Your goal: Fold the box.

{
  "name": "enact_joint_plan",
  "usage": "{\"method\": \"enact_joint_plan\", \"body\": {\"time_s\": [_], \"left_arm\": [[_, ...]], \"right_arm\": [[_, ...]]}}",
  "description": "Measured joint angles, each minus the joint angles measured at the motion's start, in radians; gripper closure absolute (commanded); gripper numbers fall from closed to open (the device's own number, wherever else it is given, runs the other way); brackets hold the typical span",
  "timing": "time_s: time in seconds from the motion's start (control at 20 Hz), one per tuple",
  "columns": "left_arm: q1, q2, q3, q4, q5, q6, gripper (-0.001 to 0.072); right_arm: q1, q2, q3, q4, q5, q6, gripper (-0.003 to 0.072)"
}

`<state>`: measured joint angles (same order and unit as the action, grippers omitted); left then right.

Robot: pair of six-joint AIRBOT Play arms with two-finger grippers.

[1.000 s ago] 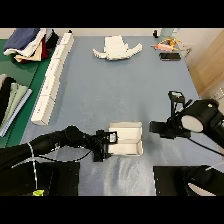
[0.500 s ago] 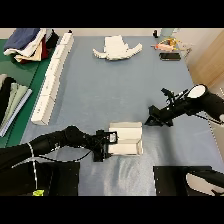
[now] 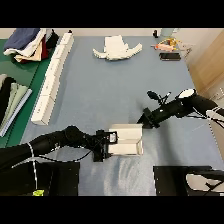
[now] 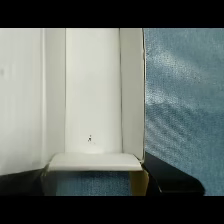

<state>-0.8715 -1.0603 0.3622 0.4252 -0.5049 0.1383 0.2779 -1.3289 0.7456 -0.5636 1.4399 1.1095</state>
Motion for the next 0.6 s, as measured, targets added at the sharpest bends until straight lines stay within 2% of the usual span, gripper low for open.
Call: {"method": "enact_joint_plan", "body": {"time_s": [0.2,0.6], "left_arm": [[0.0,0.0,0.0,0.0,0.0,0.0,0.0212],[0.0,0.0,0.0,0.0,0.0,0.0,0.0212]], "right_arm": [[0.114,0.123,-0.042,-0.071,-0.071,-0.059,0.0681],[0.393,0.382,-0.135,-0.235,-0.352,-0.13,0.0681]]}}
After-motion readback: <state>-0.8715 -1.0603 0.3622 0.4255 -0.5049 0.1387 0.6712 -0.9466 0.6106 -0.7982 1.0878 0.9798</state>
